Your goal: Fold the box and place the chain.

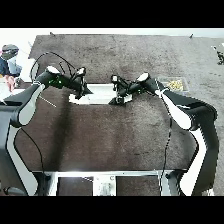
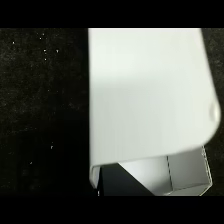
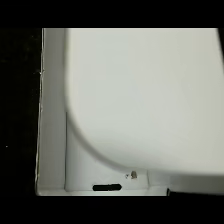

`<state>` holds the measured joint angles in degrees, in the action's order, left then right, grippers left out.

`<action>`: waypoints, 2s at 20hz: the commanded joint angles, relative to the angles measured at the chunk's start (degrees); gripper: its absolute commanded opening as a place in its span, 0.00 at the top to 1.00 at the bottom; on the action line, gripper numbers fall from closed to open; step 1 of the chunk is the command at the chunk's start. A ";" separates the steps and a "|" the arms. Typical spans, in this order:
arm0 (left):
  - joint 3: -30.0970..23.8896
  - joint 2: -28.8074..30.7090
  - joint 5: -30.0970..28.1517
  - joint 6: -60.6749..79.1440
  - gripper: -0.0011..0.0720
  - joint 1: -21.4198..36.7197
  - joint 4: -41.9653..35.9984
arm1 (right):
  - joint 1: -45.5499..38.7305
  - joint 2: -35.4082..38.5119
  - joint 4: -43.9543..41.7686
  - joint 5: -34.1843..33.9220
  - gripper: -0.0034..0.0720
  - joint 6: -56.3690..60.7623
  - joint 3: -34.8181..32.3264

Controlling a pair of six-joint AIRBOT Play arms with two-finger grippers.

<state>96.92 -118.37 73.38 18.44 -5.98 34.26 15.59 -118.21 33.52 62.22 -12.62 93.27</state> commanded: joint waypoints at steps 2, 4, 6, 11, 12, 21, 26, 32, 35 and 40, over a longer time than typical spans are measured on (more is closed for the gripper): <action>-0.02 -0.04 0.00 0.00 0.97 0.02 0.02 | 0.04 -0.04 3.06 -1.22 0.18 0.92 0.04; -0.02 -0.04 0.00 0.00 0.97 0.02 0.02 | 0.04 -0.04 3.39 -1.68 0.33 0.92 0.04; -0.02 -0.04 0.02 0.00 0.97 0.02 0.02 | 0.04 -0.02 3.37 -2.29 0.33 0.90 0.04; -0.02 -0.02 0.02 0.00 0.97 0.02 0.02 | 0.04 -0.02 3.39 -2.25 0.33 0.87 0.04; -0.02 -0.02 0.00 0.00 0.97 0.02 0.02 | 0.04 -0.02 3.37 -2.23 0.33 0.87 0.04; -0.02 -0.04 0.04 0.00 0.97 0.02 0.00 | 0.04 -0.02 3.37 -2.25 0.33 0.87 0.04; -0.02 -0.02 -0.46 0.00 0.97 0.02 0.00 | 0.04 -0.02 3.37 -2.25 0.33 0.87 0.04; -0.02 -0.02 0.66 -0.87 0.57 0.26 -1.57 | 0.04 -0.02 3.37 -2.23 0.33 0.87 0.04; -0.02 0.46 3.67 -1.57 0.57 2.32 -4.68 | 0.04 -0.02 3.37 -2.23 0.33 0.87 0.04; 2.49 1.75 16.98 -5.62 0.57 7.91 -4.92 | 0.04 -0.02 3.37 -2.23 0.33 0.87 0.02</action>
<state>98.15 -117.21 82.37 15.59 -0.69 30.13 15.68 -118.19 36.88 59.96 -11.73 93.32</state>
